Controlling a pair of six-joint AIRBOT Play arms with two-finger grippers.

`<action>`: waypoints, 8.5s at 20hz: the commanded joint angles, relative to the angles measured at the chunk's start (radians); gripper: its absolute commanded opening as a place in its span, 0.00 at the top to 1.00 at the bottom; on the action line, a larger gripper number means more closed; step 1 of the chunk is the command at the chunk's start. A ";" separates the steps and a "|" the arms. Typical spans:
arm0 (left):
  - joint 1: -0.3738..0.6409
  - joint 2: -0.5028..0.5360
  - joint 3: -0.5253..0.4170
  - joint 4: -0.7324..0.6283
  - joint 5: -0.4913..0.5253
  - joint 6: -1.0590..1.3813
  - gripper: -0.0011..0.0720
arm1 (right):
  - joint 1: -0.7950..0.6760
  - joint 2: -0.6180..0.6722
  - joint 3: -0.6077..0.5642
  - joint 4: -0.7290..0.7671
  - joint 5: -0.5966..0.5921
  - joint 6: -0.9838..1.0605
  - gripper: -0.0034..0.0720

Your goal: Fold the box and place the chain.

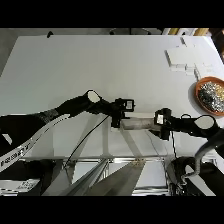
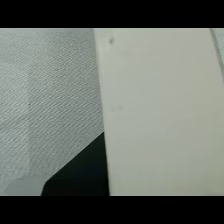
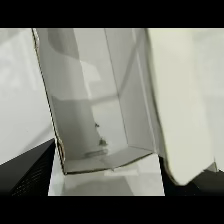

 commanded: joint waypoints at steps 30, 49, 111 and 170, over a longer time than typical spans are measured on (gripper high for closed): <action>0.000 0.000 0.000 0.000 0.001 0.000 0.97 | -0.105 -0.276 0.031 0.111 0.079 -0.212 0.38; -0.001 0.000 0.000 -0.011 -0.014 -0.002 0.97 | -0.105 -0.276 0.031 0.110 0.079 -0.212 0.35; -0.107 0.277 -0.142 0.639 -0.080 -0.876 0.97 | -0.105 -0.276 0.031 0.110 0.079 -0.212 0.35; -0.048 0.354 -0.146 0.461 0.048 -0.857 0.81 | -0.105 -0.276 0.031 0.110 0.079 -0.212 0.35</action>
